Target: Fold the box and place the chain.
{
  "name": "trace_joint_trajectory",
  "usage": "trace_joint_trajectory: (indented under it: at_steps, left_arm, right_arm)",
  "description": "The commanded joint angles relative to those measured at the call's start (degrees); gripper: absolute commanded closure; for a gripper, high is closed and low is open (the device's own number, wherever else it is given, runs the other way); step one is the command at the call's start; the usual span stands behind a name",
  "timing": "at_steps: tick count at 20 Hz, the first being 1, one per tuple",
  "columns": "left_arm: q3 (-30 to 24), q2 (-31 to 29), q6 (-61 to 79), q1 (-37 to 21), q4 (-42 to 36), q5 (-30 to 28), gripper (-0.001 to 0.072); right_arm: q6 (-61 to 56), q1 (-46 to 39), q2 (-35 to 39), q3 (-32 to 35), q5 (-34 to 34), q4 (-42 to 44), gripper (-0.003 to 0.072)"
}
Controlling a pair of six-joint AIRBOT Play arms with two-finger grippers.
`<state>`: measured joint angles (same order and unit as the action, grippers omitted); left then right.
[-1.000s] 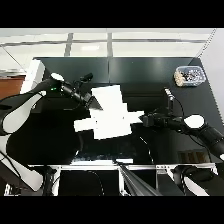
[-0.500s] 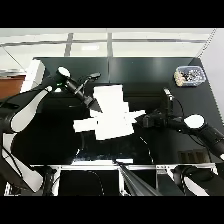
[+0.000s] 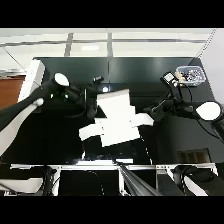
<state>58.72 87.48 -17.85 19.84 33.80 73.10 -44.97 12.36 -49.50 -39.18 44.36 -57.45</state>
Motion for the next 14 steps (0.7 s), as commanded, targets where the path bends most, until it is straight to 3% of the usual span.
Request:
trace_joint_trajectory:
  at_steps: [1,5,10,11,14]
  left_arm:
    - [-9.0,-6.8,27.0,4.3,0.7,-13.3,0.0685]
    - [-8.9,-5.1,27.1,7.0,1.8,-26.6,0.0683]
    - [-8.5,-1.2,27.1,7.1,1.8,-25.9,0.0683]
    - [-8.5,-1.2,27.1,7.1,1.8,-25.9,0.0683]
    - [-8.5,-1.2,27.1,7.0,1.8,-25.9,0.0683]
  right_arm:
    - [7.1,1.5,0.3,-0.9,2.0,-5.2,0.0034]
    - [10.1,7.2,0.2,0.5,4.5,-5.2,0.0034]
    - [10.1,11.7,0.0,7.1,3.6,-4.9,0.0033]
    - [10.1,12.4,0.0,8.4,3.1,-4.9,-0.0027]
    - [15.1,14.3,-0.4,11.3,1.8,-5.0,-0.0032]
